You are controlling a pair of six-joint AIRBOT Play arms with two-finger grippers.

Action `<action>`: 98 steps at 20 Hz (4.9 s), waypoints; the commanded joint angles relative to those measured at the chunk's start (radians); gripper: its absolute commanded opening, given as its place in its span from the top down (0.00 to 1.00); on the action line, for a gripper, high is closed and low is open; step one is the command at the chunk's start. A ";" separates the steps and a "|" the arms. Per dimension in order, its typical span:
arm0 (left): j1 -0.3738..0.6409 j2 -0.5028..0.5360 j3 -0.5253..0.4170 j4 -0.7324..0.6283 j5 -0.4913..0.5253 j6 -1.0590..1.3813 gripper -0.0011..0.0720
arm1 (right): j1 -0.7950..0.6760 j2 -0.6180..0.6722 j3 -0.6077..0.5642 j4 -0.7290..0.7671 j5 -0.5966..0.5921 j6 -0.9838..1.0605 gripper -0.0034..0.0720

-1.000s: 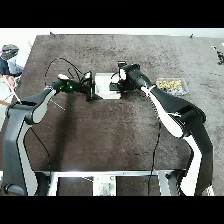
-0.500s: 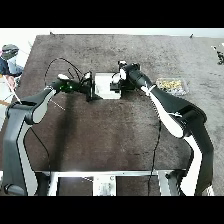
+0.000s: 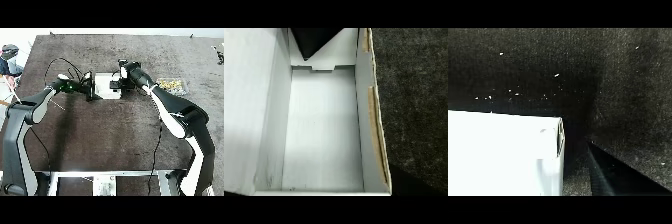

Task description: Fold the box and place the chain.

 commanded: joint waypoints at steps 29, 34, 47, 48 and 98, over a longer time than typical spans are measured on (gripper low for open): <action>0.000 0.001 0.000 0.000 0.000 0.000 0.74 | -0.042 -0.032 0.083 0.111 0.121 -0.099 0.81; 0.000 0.001 0.000 0.000 0.001 0.000 0.74 | -0.052 -0.037 0.083 0.115 0.154 -0.123 0.68; 0.000 0.001 0.000 0.000 0.001 0.000 0.74 | -0.051 -0.037 0.126 0.114 0.227 -0.130 0.55; 0.000 0.001 0.000 0.000 0.001 0.000 0.74 | -0.051 -0.037 0.126 0.114 0.224 -0.130 0.55; 0.000 0.001 0.000 0.000 0.001 0.000 0.74 | -0.580 0.249 -0.341 0.129 -0.035 -0.546 0.59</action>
